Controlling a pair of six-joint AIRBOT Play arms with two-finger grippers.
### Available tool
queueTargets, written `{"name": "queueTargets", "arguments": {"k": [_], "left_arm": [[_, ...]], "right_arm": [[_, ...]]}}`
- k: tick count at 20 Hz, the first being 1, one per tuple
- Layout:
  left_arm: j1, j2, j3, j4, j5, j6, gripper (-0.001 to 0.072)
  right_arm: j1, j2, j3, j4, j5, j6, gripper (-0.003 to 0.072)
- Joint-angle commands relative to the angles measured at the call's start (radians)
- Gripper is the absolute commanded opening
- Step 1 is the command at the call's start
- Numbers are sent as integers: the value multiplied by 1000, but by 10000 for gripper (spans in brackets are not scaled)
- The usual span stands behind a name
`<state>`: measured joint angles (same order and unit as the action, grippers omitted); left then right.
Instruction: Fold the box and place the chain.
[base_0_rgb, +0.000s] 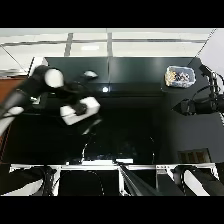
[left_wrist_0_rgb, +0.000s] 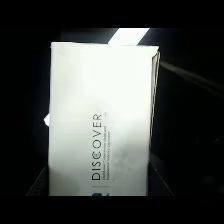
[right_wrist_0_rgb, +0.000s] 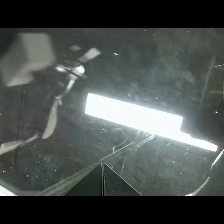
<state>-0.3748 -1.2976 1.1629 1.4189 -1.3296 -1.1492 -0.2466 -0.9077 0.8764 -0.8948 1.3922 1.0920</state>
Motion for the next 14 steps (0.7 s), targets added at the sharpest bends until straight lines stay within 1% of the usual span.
{"name": "queueTargets", "arguments": {"k": [1, 3, 4, 6, 7, 8, 9, 10, 11, 12, 14], "left_arm": [[313, 77, -61, 78, -251, -192, 285], [502, 98, -107, 94, -306, -228, 285], [581, 118, -126, 130, -302, -247, 285], [730, 178, -164, 223, -245, -271, 285], [806, 209, -176, 238, -188, -255, 286], [872, 235, -185, 221, -119, -232, 286], [940, 254, -195, 156, -53, -169, 286], [995, 261, -207, 48, -2, -40, 286], [1027, 258, -219, -38, 27, 76, 286], [1044, 253, -236, -84, 63, 172, 286], [1038, 241, -280, -101, 162, 277, 286]], "right_arm": [[-1, 0, 1, 1, -24, 0, 17], [-1, 0, 1, 1, -40, 0, 17], [-1, 0, 1, 1, -46, -1, 17], [-1, 0, 1, 1, -59, 0, 16], [-1, 0, 1, 2, -68, 0, 16], [-1, 0, 1, 2, -81, 0, 17], [-1, 0, 1, 5, -95, 0, 17], [-1, 0, 1, 7, -109, 0, 16], [-1, 0, 1, 8, -117, 0, 16], [-1, 0, 1, 8, -116, -4, 17], [-1, 0, 1, 8, -114, -13, 17]]}}
